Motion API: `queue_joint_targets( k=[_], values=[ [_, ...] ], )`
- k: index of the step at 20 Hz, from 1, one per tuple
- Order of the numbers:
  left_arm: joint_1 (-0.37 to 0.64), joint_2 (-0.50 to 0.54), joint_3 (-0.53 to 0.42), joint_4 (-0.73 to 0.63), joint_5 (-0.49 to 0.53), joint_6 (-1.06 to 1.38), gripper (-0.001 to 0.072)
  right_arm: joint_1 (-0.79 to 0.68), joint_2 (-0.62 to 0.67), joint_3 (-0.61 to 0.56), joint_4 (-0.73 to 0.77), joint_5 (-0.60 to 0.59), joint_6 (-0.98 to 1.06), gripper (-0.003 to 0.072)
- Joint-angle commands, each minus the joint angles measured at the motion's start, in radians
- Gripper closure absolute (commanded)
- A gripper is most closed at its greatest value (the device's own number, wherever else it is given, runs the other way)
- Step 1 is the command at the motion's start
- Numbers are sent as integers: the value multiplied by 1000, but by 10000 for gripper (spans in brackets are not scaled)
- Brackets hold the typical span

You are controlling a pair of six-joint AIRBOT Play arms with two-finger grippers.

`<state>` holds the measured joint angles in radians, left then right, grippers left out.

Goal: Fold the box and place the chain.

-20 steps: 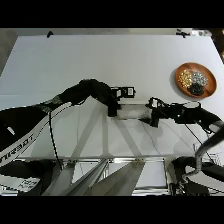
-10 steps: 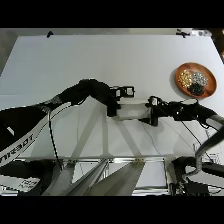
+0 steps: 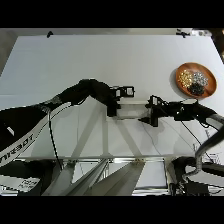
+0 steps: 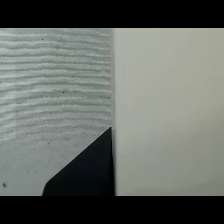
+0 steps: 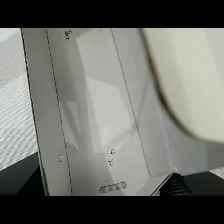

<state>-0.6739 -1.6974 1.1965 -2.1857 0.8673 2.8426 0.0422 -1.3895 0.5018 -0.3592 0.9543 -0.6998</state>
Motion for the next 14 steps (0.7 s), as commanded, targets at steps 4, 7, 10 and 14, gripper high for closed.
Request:
queue_joint_targets(
  k=[4, 7, 10, 14],
  values=[
    [-1, -1, 1, 0, 0, 0, 697, -2, -1, 4, -49, -31, 20, 178],
    [-1, -1, 1, 0, 0, 0, 697, -2, -1, 4, -69, -31, 19, 178],
    [-1, -1, 1, -1, 0, 0, 697, -2, -1, 4, -71, -31, 19, 287],
    [-1, -1, 1, 0, 0, 0, 697, -2, -1, 4, -71, -31, 19, 289]
  ],
)
